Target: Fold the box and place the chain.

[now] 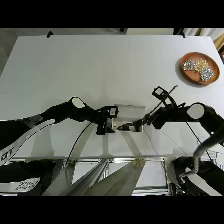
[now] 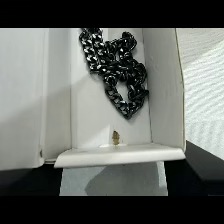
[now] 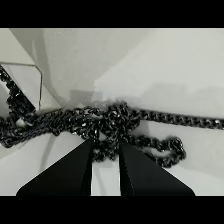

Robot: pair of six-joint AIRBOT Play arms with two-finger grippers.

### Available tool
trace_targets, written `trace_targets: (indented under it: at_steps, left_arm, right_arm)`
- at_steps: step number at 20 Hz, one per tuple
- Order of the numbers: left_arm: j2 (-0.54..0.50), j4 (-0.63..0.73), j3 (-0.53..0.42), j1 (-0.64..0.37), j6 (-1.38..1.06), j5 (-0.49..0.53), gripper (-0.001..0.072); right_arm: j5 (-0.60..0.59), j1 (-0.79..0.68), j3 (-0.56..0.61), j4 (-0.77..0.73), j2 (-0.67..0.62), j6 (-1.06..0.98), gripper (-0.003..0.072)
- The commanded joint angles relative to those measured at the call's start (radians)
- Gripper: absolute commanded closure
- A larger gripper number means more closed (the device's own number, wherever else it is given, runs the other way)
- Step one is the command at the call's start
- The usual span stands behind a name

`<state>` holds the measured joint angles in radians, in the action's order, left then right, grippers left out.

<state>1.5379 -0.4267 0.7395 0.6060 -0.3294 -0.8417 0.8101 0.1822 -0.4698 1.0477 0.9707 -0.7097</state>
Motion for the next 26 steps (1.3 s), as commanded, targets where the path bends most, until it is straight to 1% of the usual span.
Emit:
trace_targets:
  at_steps: [1,3,5,10,12,14,15,17,20,22,26]
  left_arm:
    - [0.0,0.0,0.0,0.0,0.0,0.0,0.0457]
    - [0.0,0.0,0.0,0.0,0.0,0.0,0.0457]
    - [0.0,0.0,0.0,0.0,0.0,0.0,0.0457]
    - [0.0,0.0,0.0,0.0,0.0,0.0,0.0457]
    - [0.0,0.0,0.0,0.0,0.0,0.0,0.0457]
    - [0.0,0.0,0.0,0.0,0.0,0.0,0.0457]
    - [0.0,0.0,0.0,0.0,0.0,0.0,0.0457]
    - [0.0,0.0,0.0,0.0,0.0,0.0,0.0457]
    - [0.0,0.0,0.0,0.0,0.0,0.0,0.0457]
    - [0.0,0.0,0.0,0.0,0.0,0.0,0.0457]
    - [0.0,0.0,0.0,0.0,0.0,0.0,0.0457]
  right_arm:
    - [-0.05,0.024,0.0,-0.01,0.071,0.012,0.0507]
    - [-0.061,0.024,0.0,-0.009,0.075,0.012,0.0508]
    - [-0.074,0.024,0.0,-0.009,0.077,0.012,0.053]
    - [-0.101,0.024,0.0,-0.013,0.093,0.011,0.0536]
    - [-0.102,0.024,0.0,-0.018,0.093,0.011,0.0649]
    - [-0.102,0.024,0.0,-0.032,0.093,0.011,0.065]
    - [-0.1,0.024,0.0,-0.032,0.093,0.011,0.067]
    - [-0.084,0.024,0.0,-0.032,0.088,0.01,0.067]
    - [-0.038,0.023,-0.002,-0.029,0.01,0.01,0.0669]
    - [0.001,0.024,-0.002,-0.013,-0.077,-0.008,0.0669]
    - [0.116,0.023,-0.002,0.003,-0.252,-0.027,0.0669]
